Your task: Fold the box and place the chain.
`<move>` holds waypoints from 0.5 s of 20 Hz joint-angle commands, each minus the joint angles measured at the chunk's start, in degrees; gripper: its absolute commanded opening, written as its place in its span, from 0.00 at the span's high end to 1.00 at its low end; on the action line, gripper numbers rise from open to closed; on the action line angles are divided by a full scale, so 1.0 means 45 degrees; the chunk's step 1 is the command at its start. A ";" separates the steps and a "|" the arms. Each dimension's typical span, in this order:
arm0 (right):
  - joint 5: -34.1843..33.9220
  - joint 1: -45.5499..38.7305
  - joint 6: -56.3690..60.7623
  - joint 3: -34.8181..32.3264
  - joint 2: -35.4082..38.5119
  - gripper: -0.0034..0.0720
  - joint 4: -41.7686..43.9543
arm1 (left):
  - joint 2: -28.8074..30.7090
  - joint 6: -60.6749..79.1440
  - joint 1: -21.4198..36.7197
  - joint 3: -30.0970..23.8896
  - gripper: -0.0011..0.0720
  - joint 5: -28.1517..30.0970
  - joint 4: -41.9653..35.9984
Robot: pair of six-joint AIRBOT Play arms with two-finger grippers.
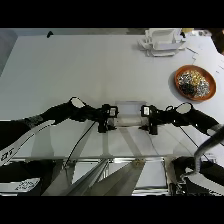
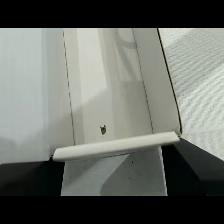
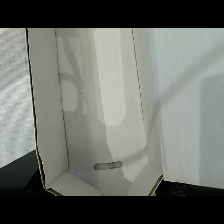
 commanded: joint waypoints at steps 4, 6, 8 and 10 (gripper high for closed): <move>-0.0029 0.0010 0.0000 -0.0010 -0.0005 0.53 -0.0039 | 0.0000 -0.0005 -0.0005 0.0000 0.79 0.0000 0.0005; -0.0034 0.0010 0.0005 -0.0010 -0.0005 0.26 -0.0044 | 0.0000 -0.0005 -0.0005 0.0000 0.79 0.0000 0.0005; -0.0044 0.0010 0.0015 -0.0010 0.0000 0.07 -0.0005 | 0.0000 0.0000 -0.0005 0.0000 0.79 0.0000 0.0005; -0.0010 0.0010 0.0214 -0.0010 0.0058 0.03 -0.0019 | 0.0000 0.0000 -0.0005 0.0000 0.79 0.0000 0.0005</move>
